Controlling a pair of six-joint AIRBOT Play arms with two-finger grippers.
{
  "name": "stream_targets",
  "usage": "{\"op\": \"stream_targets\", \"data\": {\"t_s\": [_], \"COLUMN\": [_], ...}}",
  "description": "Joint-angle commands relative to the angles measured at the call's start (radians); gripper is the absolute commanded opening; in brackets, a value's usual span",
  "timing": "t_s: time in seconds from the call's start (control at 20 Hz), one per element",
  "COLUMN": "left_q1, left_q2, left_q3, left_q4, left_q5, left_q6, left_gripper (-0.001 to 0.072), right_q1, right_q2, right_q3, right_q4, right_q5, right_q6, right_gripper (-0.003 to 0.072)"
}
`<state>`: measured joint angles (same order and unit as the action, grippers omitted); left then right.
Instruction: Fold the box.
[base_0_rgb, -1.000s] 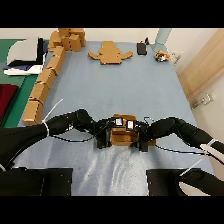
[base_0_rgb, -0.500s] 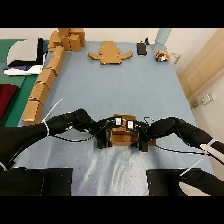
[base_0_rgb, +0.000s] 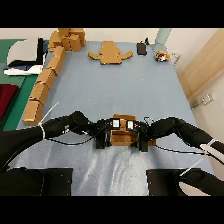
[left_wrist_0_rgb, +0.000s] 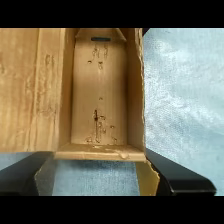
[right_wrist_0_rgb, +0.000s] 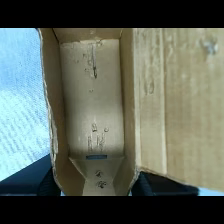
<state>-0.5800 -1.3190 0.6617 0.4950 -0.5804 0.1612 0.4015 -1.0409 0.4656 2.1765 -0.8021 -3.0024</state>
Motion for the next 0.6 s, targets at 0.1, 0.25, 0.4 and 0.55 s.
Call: {"op": "stream_targets", "data": {"t_s": [0.1, 0.25, 0.4, 0.55], "left_q1": [-0.006, -0.019, -0.019, -0.019], "left_q2": [0.005, 0.004, 0.004, 0.001], "left_q3": [-0.006, -0.002, -0.002, -0.003], "left_q4": [-0.025, -0.019, -0.02, -0.016], "left_q5": [0.037, 0.04, 0.035, 0.021], "left_q6": [0.027, 0.034, 0.021, 0.0], "left_gripper": [0.0699, 0.0699, 0.0699, 0.0699], "right_q1": [0.0, 0.0, 0.0, 0.0], "right_q2": [0.0, 0.0, 0.0, 0.0], "right_q3": [0.001, 0.001, 0.001, 0.001], "right_q4": [0.0, 0.0, 0.0, 0.0], "right_q5": [0.0, 0.0, 0.0, 0.0], "right_q6": [0.001, 0.001, 0.001, 0.001], "right_gripper": [0.0498, 0.0499, 0.0498, 0.0498]}}
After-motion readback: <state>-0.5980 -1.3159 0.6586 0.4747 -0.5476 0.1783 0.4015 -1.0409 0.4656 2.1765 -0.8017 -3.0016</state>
